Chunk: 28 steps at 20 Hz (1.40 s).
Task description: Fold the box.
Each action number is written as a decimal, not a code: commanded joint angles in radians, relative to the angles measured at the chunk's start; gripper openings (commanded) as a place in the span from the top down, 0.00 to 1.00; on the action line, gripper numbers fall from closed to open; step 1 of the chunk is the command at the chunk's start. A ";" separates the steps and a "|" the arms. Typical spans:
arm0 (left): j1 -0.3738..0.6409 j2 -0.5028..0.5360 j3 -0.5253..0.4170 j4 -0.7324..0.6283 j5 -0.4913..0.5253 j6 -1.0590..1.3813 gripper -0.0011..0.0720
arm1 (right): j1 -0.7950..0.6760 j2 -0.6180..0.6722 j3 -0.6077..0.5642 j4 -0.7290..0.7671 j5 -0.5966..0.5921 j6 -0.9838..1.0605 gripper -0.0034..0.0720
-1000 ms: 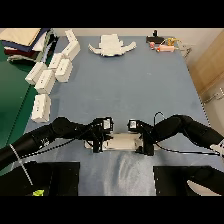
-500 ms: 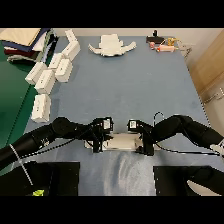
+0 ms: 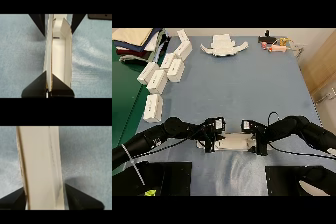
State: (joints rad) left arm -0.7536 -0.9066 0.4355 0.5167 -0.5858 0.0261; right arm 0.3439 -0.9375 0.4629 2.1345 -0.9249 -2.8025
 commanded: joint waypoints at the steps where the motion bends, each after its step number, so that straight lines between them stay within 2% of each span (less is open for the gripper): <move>1: 0.000 0.001 0.001 0.000 0.000 0.000 0.97 | 0.001 0.020 -0.013 -0.025 0.005 -0.026 0.01; 11: 0.000 0.001 0.001 0.000 0.000 0.000 0.97 | 0.011 0.016 -0.099 0.078 0.139 -0.131 0.03; 20: 0.000 0.001 0.001 0.000 0.000 0.000 0.97 | 0.013 0.031 -0.113 0.114 0.139 -0.130 0.06; 21: 0.000 0.001 0.001 0.000 0.000 0.000 0.97 | 0.013 0.031 -0.121 0.120 0.142 -0.130 0.06; 22: 0.000 0.001 0.001 0.000 0.000 0.000 0.97 | 0.013 0.031 -0.128 0.122 0.143 -0.130 0.12; 28: 0.000 0.001 0.001 0.000 0.000 0.000 0.97 | 0.013 0.031 -0.142 0.138 0.167 -0.131 0.12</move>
State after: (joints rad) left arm -0.7536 -0.9066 0.4355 0.5163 -0.5858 0.0261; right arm 0.3557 -0.9077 0.3264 2.2639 -0.7616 -2.9337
